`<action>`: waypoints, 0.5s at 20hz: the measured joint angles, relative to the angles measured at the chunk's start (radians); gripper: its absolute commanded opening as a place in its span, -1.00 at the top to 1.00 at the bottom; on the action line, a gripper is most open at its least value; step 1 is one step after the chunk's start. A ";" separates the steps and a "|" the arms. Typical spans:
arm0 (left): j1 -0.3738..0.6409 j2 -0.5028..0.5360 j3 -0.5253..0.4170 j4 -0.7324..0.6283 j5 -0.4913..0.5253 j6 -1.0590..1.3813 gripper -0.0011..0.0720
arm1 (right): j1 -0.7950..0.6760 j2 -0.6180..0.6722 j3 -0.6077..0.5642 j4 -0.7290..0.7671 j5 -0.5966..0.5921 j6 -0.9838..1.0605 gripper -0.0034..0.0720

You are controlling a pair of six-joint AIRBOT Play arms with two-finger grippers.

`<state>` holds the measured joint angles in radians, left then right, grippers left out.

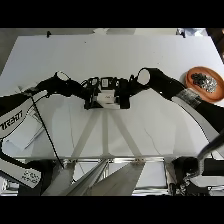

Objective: Fold the box and place the chain.

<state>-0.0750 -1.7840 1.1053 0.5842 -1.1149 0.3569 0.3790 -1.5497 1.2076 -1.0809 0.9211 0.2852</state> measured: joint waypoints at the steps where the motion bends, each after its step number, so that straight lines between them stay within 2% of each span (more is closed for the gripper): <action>1: 0.000 0.000 0.000 0.000 0.000 0.000 0.05 | 0.003 0.000 -0.005 -0.004 -0.001 0.006 -0.04; 8: 0.000 0.000 0.000 0.000 0.000 -0.003 0.05 | 0.011 0.061 -0.018 -0.016 -0.014 0.043 -0.03; 9: 0.000 0.000 0.000 0.000 0.000 -0.003 0.05 | 0.010 0.079 -0.019 -0.015 -0.024 0.067 0.13; 10: 0.000 0.000 0.000 0.000 0.000 -0.003 0.05 | 0.008 0.097 -0.020 -0.010 -0.035 0.108 0.40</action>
